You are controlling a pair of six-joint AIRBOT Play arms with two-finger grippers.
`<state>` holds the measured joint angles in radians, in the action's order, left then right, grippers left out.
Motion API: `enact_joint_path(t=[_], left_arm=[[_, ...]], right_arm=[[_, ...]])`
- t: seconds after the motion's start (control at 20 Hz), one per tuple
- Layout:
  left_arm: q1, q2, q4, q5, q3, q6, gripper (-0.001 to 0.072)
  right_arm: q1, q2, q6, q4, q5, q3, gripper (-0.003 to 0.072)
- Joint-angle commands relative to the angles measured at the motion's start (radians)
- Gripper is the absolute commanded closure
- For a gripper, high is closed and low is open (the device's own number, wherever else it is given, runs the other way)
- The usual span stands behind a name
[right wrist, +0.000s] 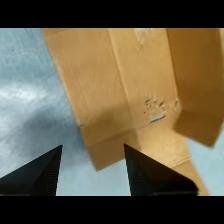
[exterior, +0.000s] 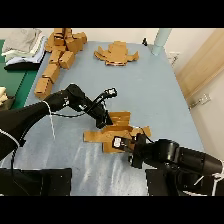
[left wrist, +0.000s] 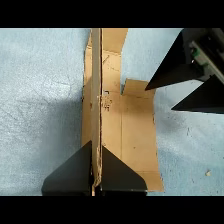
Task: Fold the box.
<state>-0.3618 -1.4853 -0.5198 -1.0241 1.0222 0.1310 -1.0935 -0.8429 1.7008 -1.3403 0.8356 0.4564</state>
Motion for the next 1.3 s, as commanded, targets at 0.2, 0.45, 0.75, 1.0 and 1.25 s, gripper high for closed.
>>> enact_joint_path(t=[0.2, 0.45, 0.75, 1.0, 1.25], left_arm=[[0.0, 0.0, 0.0, 0.0, 0.001, 0.0, 0.0697], [0.0, 0.0, 0.0, 0.0, 0.001, 0.0, 0.0697], [0.0, 0.0, 0.0, 0.0, 0.001, 0.0, 0.0697], [0.0, 0.0, 0.0, 0.0, 0.001, 0.0, 0.0697], [0.0, 0.0, 0.0, 0.0, 0.001, 0.0, 0.0697]], right_arm=[[-0.02, -0.071, -0.002, 0.109, -0.116, -0.007, 0.0097], [-0.019, -0.072, -0.002, 0.106, -0.116, -0.007, 0.0097], [-0.019, -0.072, -0.047, 0.131, -0.115, -0.002, 0.0097], [-0.019, -0.069, -0.097, 0.158, -0.056, 0.059, 0.0097], [-0.015, -0.054, -0.306, 0.389, -0.056, 0.064, 0.0093]])
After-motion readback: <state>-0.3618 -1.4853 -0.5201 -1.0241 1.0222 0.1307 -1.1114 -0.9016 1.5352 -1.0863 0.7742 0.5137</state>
